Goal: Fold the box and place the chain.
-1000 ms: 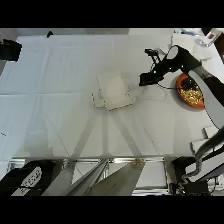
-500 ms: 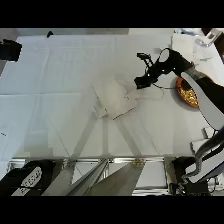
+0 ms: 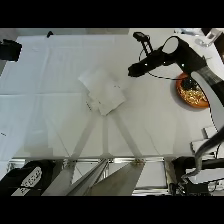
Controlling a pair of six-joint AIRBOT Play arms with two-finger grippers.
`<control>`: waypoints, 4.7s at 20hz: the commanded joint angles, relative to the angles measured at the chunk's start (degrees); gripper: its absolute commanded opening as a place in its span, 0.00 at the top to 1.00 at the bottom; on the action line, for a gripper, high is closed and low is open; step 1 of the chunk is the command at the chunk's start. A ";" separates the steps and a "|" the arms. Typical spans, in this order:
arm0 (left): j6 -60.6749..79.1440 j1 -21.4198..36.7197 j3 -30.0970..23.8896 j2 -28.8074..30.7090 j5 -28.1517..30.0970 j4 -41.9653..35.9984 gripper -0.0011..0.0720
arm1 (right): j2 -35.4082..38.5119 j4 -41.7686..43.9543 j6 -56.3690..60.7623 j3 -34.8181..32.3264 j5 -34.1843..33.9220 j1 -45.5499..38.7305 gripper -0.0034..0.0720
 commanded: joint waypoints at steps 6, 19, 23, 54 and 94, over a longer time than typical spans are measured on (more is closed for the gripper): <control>0.00 0.00 0.04 0.02 0.02 0.00 0.03 | 11.61 4.55 -2.19 -10.80 -23.93 4.92 0.94; 0.00 0.02 0.04 0.02 0.02 0.00 0.03 | 16.65 15.58 -0.24 -46.14 -53.24 4.76 0.94; 0.00 0.00 0.04 0.02 0.02 0.00 0.03 | 16.63 15.61 -0.22 -47.43 -53.29 4.76 0.94; 4.92 -3.85 0.04 -1.60 -3.65 -13.09 0.03 | 16.35 15.54 -0.26 -48.50 -49.57 4.74 0.94; 32.48 -21.86 32.98 -59.34 -44.02 -32.13 0.53 | 16.35 15.54 -0.26 -48.50 -49.57 4.74 0.94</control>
